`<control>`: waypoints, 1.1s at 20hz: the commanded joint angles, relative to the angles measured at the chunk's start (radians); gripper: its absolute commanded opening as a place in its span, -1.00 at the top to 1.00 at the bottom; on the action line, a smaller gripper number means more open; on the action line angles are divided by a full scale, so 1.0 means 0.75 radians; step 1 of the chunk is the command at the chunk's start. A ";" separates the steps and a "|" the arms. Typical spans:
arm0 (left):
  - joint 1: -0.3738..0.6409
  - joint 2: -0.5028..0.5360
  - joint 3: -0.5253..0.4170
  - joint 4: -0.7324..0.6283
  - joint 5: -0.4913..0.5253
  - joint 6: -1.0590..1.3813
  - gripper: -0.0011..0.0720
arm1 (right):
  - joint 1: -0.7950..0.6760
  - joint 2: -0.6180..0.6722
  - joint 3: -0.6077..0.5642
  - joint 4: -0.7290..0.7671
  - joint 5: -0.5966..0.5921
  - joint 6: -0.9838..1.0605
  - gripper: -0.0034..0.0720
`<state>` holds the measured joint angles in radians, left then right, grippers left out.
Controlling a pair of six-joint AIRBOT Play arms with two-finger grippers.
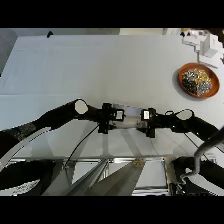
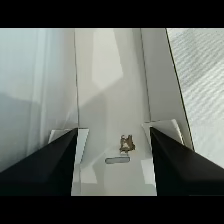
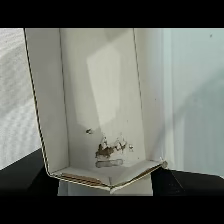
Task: Fold the box and place the chain.
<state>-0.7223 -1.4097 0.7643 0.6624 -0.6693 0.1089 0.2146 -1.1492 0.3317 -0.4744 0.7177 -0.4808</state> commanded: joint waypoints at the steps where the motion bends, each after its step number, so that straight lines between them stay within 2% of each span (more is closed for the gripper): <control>1: -0.004 0.023 -0.001 0.007 -0.003 -0.132 -0.11 | 0.001 0.000 -0.001 0.001 0.000 0.001 0.02; 3: 0.009 0.088 -0.001 0.042 -0.054 -0.265 0.91 | 0.001 0.000 -0.001 0.001 0.000 0.001 0.02; 4: 0.020 0.133 -0.001 0.081 -0.097 -0.307 0.96 | 0.001 0.000 -0.001 0.001 0.000 0.002 0.02; 7: 0.068 0.282 -0.001 0.257 -0.167 -0.601 0.96 | 0.001 0.000 -0.001 0.001 0.001 0.001 0.02; 10: 0.148 0.429 -0.001 0.470 -0.241 -1.147 0.96 | 0.001 0.000 -0.001 0.001 0.000 0.001 0.02; 13: 0.270 0.517 -0.002 0.591 -0.407 -1.620 0.96 | 0.001 0.000 -0.001 0.001 0.001 0.001 0.02; 15: 0.356 0.517 -0.017 0.583 -0.465 -1.844 0.96 | 0.001 0.000 -0.001 0.001 0.000 0.001 0.02; 17: 0.420 0.490 -0.072 0.518 -0.423 -1.971 0.96 | 0.001 0.000 -0.001 0.001 0.000 0.001 0.02; 19: 0.470 0.414 -0.122 0.410 -0.390 -1.971 0.96 | 0.001 0.000 -0.001 0.001 0.001 0.001 0.02; 22: 0.480 0.243 -0.124 0.319 -0.387 -1.933 0.96 | 0.001 0.000 -0.001 0.001 0.001 0.001 0.02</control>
<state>-0.3882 -1.1412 0.6872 0.9771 -0.9604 -1.2987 0.2146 -1.1492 0.3317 -0.4744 0.7177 -0.4805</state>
